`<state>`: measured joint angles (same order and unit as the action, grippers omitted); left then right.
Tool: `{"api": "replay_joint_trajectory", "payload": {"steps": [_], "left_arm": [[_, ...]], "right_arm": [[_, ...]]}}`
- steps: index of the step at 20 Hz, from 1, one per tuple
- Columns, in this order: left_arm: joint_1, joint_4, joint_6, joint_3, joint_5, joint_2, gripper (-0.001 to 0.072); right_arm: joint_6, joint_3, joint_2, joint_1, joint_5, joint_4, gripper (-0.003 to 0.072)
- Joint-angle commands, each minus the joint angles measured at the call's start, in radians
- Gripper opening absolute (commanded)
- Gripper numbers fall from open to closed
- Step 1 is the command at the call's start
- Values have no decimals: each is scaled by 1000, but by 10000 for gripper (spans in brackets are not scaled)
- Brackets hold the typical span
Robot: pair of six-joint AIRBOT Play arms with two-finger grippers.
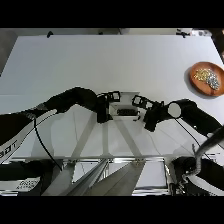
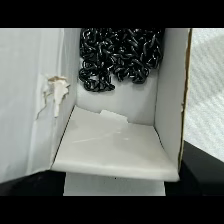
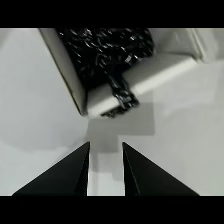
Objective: Fold the box and place the chain.
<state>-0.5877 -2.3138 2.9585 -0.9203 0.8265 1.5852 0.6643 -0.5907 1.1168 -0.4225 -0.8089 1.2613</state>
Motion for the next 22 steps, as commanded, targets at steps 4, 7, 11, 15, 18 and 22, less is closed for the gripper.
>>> {"api": "replay_joint_trajectory", "payload": {"steps": [4,7,11,15,18,22], "left_arm": [[0,0,0,0,0,1,348],[0,0,0,0,0,1,348],[0,0,0,0,0,1,348],[0,0,0,0,0,1,348],[0,0,0,0,0,1,348],[0,0,0,0,0,1,348]], "right_arm": [[-144,6,42,1,62,-112,244],[-150,6,85,1,67,-137,244],[-150,6,87,1,92,-137,219],[-148,6,98,1,95,-137,154],[-135,5,98,1,87,-136,31],[-111,5,90,1,56,-107,17]]}}
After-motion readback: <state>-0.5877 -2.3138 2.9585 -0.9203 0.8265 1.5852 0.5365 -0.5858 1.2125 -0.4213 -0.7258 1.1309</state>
